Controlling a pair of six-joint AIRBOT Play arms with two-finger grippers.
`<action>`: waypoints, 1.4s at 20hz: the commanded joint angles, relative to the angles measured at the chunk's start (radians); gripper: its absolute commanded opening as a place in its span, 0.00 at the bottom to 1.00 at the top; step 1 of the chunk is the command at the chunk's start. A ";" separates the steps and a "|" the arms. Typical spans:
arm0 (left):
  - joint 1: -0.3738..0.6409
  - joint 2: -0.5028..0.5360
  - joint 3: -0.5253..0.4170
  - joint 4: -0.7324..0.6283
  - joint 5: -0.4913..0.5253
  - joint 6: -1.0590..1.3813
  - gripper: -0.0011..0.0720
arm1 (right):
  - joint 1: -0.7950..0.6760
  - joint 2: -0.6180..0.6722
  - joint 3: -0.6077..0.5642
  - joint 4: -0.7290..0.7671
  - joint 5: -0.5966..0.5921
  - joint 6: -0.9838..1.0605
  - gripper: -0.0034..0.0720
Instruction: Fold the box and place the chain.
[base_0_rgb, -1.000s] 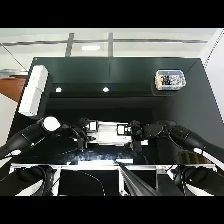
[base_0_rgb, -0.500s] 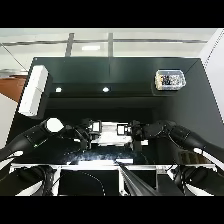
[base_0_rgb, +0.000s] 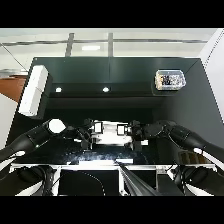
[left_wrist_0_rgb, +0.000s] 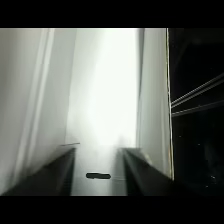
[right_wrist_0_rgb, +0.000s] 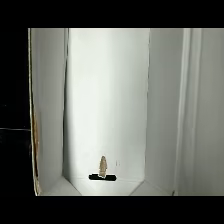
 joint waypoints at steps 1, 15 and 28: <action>-0.001 -0.001 0.000 0.000 -0.024 0.000 0.65 | 0.001 -0.001 0.000 0.001 0.001 0.001 0.77; 0.206 0.177 0.029 0.349 -0.081 -0.647 0.05 | 0.001 -0.001 0.000 0.001 0.000 0.000 0.77; 0.747 0.092 -0.041 0.316 -0.337 -1.374 0.06 | 0.001 -0.001 0.000 0.001 0.001 0.000 0.77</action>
